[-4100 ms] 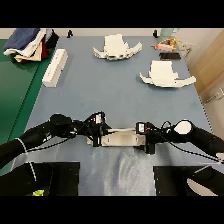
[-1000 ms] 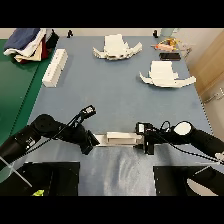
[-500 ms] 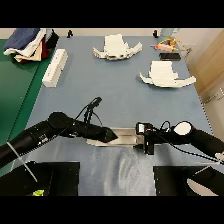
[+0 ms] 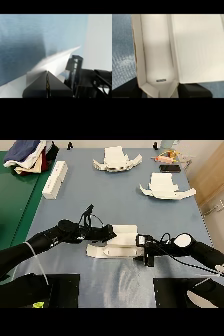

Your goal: Fold the box.

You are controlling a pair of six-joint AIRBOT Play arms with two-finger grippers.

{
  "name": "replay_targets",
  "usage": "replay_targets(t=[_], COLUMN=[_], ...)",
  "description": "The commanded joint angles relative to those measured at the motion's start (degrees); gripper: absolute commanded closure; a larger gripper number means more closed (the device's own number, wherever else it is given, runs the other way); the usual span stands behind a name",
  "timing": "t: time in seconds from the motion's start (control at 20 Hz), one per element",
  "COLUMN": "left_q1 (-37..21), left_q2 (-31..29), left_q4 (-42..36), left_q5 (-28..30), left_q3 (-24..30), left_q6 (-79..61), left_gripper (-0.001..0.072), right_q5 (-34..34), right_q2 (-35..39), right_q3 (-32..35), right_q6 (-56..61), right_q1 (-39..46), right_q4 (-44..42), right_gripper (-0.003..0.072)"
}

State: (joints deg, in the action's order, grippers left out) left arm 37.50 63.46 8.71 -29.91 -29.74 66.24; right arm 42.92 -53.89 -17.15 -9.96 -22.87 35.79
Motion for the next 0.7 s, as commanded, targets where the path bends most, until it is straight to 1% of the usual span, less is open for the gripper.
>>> replay_targets(t=[0.0, 0.15, 0.35, 0.5, 0.55, 0.65], left_q1=[-0.3, -0.3, -0.3, -0.5, -0.7, -2.3], left_q2=[5.7, 7.6, 7.6, 7.5, 7.2, 5.9], left_q4=[-0.6, -0.6, -0.6, -0.6, -0.5, 0.5], left_q5=[-3.1, -3.9, -3.6, -3.8, -4.4, -7.5], left_q3=[-0.1, -0.1, -0.6, -2.3, -3.3, -5.0], left_q6=[2.3, 2.2, 1.8, -0.5, -2.2, -5.8], left_gripper=[0.0695, 0.0696, 0.0695, 0.0695, 0.0695, 0.0695], right_q5=[0.0, 0.0, 0.0, 0.0, 0.0, 0.0], right_q2=[0.0, 0.0, 0.0, 0.0, 0.0, 0.0], right_q3=[0.0, 0.0, 0.0, 0.0, 0.0, 0.0], right_q6=[0.0, 0.0, 0.0, 0.0, 0.0, 0.0], right_q1=[0.0, 0.0, 0.0, 0.0, 0.0, 0.0], right_q4=[0.0, 0.0, 0.0, 0.0, 0.0, 0.0], right_gripper=[0.0169, 0.0169, 0.017, 0.017, 0.017, 0.017])
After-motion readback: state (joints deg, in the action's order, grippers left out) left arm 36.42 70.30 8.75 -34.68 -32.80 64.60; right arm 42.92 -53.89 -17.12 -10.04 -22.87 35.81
